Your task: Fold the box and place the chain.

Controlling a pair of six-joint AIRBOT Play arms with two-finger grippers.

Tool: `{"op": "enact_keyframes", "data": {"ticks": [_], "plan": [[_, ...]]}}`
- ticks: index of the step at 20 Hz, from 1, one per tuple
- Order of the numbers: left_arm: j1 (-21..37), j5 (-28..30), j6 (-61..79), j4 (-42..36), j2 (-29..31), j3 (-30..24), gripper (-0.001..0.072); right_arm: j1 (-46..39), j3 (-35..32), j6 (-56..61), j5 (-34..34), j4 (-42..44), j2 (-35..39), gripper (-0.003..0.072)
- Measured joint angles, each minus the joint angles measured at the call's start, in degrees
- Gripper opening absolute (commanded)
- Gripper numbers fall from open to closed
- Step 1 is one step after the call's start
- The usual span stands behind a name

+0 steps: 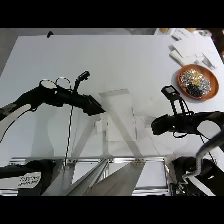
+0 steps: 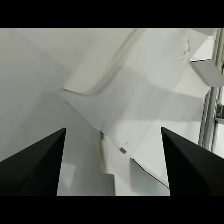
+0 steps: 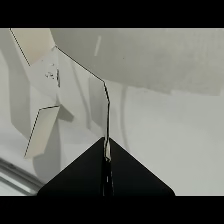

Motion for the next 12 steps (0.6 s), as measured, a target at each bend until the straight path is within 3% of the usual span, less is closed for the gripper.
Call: {"op": "enact_keyframes", "data": {"ticks": [9, 10, 11, 12], "plan": [[-5.51, -1.84, 6.91, -1.03, -6.23, 2.14, 0.0601, 0.0, 0.0, 0.22, 0.68, -0.02, 0.0, 0.0014], [-6.23, -1.86, 7.41, -1.09, -6.36, 2.19, 0.0427, 0.0, 0.0, 0.39, 0.68, -0.02, -0.02, 0.0014], [-6.71, -1.81, 7.85, -1.03, -6.43, 2.19, 0.0299, 0.0, 0.0, 0.5, 0.72, -0.04, -0.02, 0.0014], [-7.1, -1.84, 8.22, -1.09, -6.47, 2.21, 0.0267, 0.0, 0.0, 0.7, 0.74, -0.07, -0.02, 0.0014]]}}
